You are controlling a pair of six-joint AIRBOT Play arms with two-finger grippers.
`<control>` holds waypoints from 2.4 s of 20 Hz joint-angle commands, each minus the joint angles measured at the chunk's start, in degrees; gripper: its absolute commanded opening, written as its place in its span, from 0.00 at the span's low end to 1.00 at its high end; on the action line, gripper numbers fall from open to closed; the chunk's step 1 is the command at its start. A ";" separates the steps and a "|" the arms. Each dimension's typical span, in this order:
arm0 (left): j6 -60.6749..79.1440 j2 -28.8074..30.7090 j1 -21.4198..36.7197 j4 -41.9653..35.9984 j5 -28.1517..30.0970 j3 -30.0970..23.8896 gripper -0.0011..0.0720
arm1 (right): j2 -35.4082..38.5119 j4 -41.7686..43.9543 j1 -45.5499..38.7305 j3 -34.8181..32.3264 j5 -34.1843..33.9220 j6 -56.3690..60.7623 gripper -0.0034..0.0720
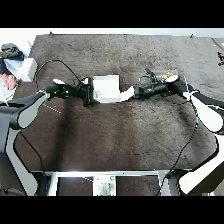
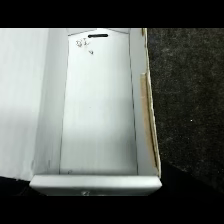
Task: Fold the box and place the chain.
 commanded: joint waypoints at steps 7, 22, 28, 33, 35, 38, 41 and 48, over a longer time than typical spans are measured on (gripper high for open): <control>0.00 -0.02 0.04 0.00 0.00 0.00 0.59 | -0.20 2.86 3.80 7.41 3.91 1.62 0.75; 0.00 -0.02 0.04 0.00 0.00 0.00 0.59 | -0.26 -14.38 10.84 12.39 1.95 13.51 0.58; 0.00 -0.02 0.04 0.00 0.00 0.00 0.59 | -2.73 -26.16 15.58 18.43 0.90 21.51 0.58; 0.00 -0.02 0.04 0.00 0.00 0.00 0.59 | -3.76 -33.88 19.10 20.79 0.57 28.59 0.57; 0.00 -0.02 0.04 0.00 0.00 0.00 0.59 | -3.76 -40.48 20.74 20.79 -0.76 34.03 0.57; 0.00 -0.02 0.04 -0.02 0.00 0.00 0.59 | -3.76 -49.42 22.91 20.81 -2.25 41.57 0.57; 0.00 -0.02 0.04 0.00 0.00 0.00 0.59 | -3.93 -55.56 24.68 22.18 -3.02 47.69 0.57; 0.00 -0.02 0.04 -0.02 0.00 0.00 0.59 | -9.01 -58.93 28.68 29.75 3.06 54.40 0.57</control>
